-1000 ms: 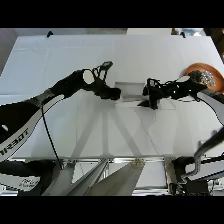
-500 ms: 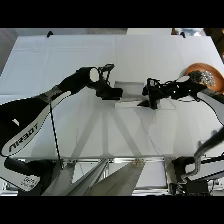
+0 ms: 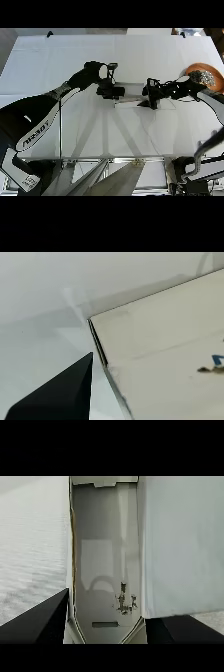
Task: Fold the box and place the chain.
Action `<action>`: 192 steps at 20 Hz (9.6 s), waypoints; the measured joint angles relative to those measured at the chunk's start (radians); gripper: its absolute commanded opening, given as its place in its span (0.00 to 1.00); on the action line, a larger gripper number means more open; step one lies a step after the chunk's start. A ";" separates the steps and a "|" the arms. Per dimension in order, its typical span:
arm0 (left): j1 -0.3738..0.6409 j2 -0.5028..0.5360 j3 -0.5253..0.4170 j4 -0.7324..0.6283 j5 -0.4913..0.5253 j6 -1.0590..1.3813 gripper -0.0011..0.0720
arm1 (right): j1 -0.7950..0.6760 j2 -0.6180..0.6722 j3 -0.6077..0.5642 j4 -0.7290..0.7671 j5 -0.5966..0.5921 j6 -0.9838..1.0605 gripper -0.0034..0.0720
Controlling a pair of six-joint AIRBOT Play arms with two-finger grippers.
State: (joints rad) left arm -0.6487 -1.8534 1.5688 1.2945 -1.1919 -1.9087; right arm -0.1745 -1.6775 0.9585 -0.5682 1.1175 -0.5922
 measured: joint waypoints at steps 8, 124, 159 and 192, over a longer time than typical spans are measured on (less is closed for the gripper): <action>-0.037 -0.003 0.010 0.077 -0.046 -0.137 0.31 | 0.000 0.000 0.000 0.000 -0.001 0.000 0.58; 0.293 0.008 -0.383 -0.993 0.055 2.334 0.96 | 0.000 0.000 0.000 0.000 -0.003 0.000 0.58; 0.203 0.004 -0.347 -0.842 0.236 2.145 0.23 | -0.001 0.000 0.000 0.000 -0.003 0.000 0.58; 0.203 0.004 -0.347 -0.841 0.235 2.145 0.23 | 0.000 0.178 0.000 -0.245 0.000 0.244 0.90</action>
State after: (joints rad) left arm -0.4458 -1.8496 1.2217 0.4534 -0.9565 0.2359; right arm -0.1749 -1.4998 0.9585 -0.8135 1.1172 -0.3485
